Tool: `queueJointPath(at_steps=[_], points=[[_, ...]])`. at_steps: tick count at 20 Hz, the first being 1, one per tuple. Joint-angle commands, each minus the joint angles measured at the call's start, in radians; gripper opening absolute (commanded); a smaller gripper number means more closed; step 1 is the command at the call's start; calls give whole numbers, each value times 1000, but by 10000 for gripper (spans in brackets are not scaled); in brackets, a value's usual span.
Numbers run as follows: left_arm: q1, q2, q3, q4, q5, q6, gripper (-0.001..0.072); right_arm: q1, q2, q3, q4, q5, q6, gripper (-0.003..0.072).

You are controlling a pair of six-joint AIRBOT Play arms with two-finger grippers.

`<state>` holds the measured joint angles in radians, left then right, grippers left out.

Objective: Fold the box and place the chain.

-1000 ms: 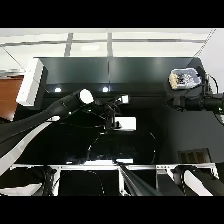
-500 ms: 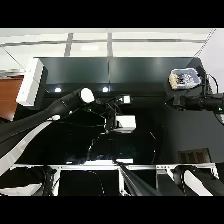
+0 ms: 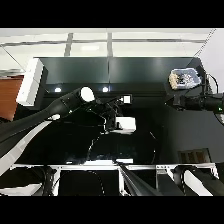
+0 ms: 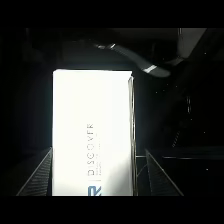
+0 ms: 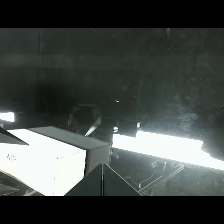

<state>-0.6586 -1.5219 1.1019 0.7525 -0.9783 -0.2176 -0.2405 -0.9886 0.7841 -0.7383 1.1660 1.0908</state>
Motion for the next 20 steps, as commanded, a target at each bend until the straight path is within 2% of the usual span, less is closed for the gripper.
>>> queueJointPath(at_steps=[1, 8, 14, 15, 17, 18, 20], points=[[-2, 0, 1, 23, 0, 0, 707, 0, 0, 1, 0, 0, 0, 21], [-41, -8, 1, 60, 10, 0, 708, 0, 0, 1, 0, 0, 0, 20], [-62, -73, 1, 135, 51, -27, 708, 0, 0, 1, 0, 0, 0, 20], [-62, -70, 1, 147, 50, -31, 688, 0, 0, 1, 0, 0, 0, 20], [-56, -37, 2, 213, 45, -169, 368, 0, 0, 1, 0, 1, 0, 20], [-50, -11, 2, 280, 18, -257, 341, 0, 0, 1, 0, 4, 0, 20], [-19, 52, 1, 472, -89, -452, 332, 0, 0, 1, 0, 12, 0, 20]])
